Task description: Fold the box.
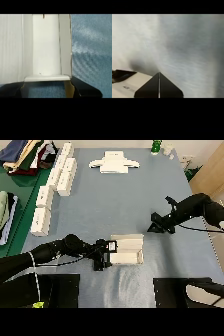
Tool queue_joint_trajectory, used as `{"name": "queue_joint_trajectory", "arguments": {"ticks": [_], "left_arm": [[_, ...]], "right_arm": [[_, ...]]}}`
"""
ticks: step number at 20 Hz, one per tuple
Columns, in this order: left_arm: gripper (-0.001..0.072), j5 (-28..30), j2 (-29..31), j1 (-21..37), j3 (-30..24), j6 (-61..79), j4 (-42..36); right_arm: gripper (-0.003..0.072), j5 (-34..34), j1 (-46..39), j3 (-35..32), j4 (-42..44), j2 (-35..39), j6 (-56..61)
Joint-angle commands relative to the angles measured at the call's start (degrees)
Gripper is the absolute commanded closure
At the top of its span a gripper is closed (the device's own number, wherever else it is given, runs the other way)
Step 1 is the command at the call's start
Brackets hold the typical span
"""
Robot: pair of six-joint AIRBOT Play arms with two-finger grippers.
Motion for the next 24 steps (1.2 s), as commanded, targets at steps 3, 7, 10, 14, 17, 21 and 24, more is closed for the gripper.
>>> {"name": "queue_joint_trajectory", "arguments": {"ticks": [3,7,10,14,17,21,24], "left_arm": [[0.031,0.0,-0.02,0.0,0.04,0.02,0.0],[0.0311,0.02,-0.02,0.0,0.04,0.02,0.0],[0.0311,0.02,-0.02,0.0,0.04,0.02,0.0],[0.0311,0.02,-0.02,0.0,0.04,0.02,0.0],[0.031,0.02,-0.02,0.0,0.04,0.02,0.0],[0.0311,0.02,-0.02,0.0,0.04,0.02,0.0],[0.0311,0.02,-0.02,0.0,0.04,0.02,0.02]], "right_arm": [[0.0684,-10.82,-0.9,5.18,18.03,-10.25,-14.1],[0.0683,-16.09,1.33,6.05,17.79,-10.25,-16.48],[0.0683,-19.08,6.67,6.05,16.74,-10.23,-18.47],[0.0682,-19.87,13.86,6.08,11.67,-9.99,-21.66],[0.0682,-19.34,16.63,6.08,8.17,-7.76,-22.77],[0.0682,-12.61,20.28,5.79,2.78,-0.42,-25.57],[0.0682,0.33,23.69,2.78,-2.34,7.93,-27.43]]}}
